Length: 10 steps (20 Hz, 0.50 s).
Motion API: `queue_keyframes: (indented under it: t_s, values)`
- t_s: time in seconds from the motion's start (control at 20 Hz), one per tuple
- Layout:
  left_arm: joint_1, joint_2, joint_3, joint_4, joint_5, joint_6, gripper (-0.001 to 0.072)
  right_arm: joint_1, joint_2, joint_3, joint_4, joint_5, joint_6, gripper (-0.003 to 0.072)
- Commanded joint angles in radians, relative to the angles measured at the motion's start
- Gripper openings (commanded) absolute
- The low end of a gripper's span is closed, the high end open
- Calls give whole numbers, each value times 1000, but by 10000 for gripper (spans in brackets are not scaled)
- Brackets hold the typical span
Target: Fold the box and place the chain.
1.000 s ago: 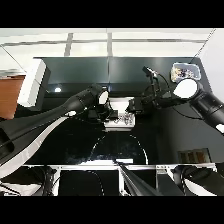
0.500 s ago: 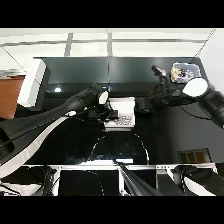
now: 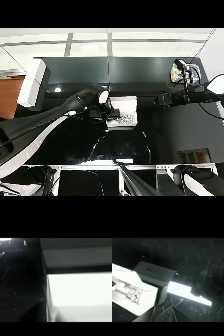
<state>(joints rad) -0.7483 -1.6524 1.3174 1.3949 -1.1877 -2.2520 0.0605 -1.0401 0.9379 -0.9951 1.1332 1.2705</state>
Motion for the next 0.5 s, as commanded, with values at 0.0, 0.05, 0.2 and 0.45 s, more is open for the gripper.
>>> queue_keyframes:
  t_s: [0.0,0.05,0.2,0.45]
  values:
    - [-22,11,41,50,-3,-52,569,-10,3,0,-8,-11,-23,263]
    - [-34,20,58,78,-6,-40,581,-10,2,0,-8,-16,-23,264]
    - [-61,88,75,181,-56,63,581,-10,3,0,-7,-11,-21,263]
    - [-17,340,-108,394,-64,132,581,-10,3,-4,-7,-11,-18,264]
